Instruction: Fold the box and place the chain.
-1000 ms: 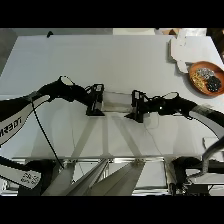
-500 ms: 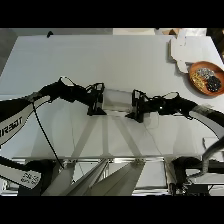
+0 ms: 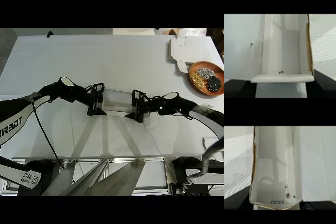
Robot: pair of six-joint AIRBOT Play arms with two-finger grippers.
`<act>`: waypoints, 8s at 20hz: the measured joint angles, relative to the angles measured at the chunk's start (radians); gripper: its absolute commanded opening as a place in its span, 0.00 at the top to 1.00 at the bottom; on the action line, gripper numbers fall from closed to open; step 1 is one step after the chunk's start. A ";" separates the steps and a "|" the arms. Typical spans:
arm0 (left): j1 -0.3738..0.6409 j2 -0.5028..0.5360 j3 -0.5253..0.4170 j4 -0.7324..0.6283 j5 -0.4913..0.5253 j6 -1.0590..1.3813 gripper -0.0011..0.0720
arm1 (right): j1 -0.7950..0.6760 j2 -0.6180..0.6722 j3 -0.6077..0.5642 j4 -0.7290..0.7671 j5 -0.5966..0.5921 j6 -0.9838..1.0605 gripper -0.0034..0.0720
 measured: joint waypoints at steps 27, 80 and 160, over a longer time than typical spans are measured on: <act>0.000 0.000 -0.001 0.006 -0.005 0.000 0.47 | -0.003 0.000 -0.001 -0.013 -0.001 -0.002 0.15; 0.000 0.000 -0.001 0.006 -0.002 0.000 0.47 | -0.056 0.019 0.145 0.094 -0.020 0.592 0.94; 0.000 0.000 -0.001 0.008 -0.005 0.001 0.47 | 0.053 0.132 -0.038 -0.110 -0.079 0.117 0.90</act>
